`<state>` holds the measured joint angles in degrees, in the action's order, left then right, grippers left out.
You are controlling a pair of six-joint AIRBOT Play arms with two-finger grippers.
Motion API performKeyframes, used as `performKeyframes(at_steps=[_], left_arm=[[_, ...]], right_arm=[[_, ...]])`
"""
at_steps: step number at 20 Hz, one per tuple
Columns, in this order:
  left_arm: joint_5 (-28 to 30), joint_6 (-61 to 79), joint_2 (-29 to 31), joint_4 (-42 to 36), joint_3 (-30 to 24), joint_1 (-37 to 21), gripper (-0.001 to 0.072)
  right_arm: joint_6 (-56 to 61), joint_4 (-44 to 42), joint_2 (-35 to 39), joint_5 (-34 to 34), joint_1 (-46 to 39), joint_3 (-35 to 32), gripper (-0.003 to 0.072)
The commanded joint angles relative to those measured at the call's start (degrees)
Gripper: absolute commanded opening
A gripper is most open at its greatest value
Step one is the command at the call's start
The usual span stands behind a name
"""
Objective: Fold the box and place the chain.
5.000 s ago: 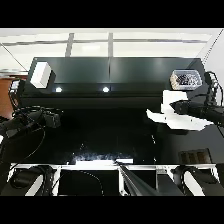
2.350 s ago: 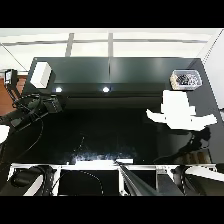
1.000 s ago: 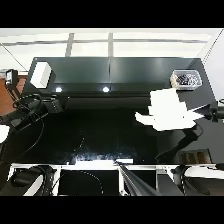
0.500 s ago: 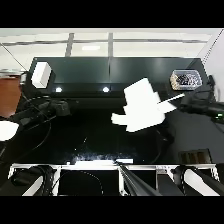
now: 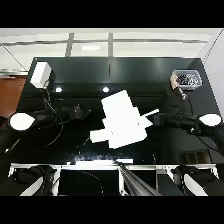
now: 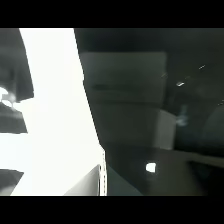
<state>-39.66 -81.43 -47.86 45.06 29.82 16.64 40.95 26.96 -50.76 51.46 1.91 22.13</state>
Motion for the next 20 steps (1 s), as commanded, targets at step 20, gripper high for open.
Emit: performKeyframes(at_steps=[20], left_arm=[[-31.4,54.6,-40.4,-26.2,11.3,-1.6,0.0682]], right_arm=[[-2.8,-3.4,1.3,-7.6,8.8,-4.2,0.0037]])
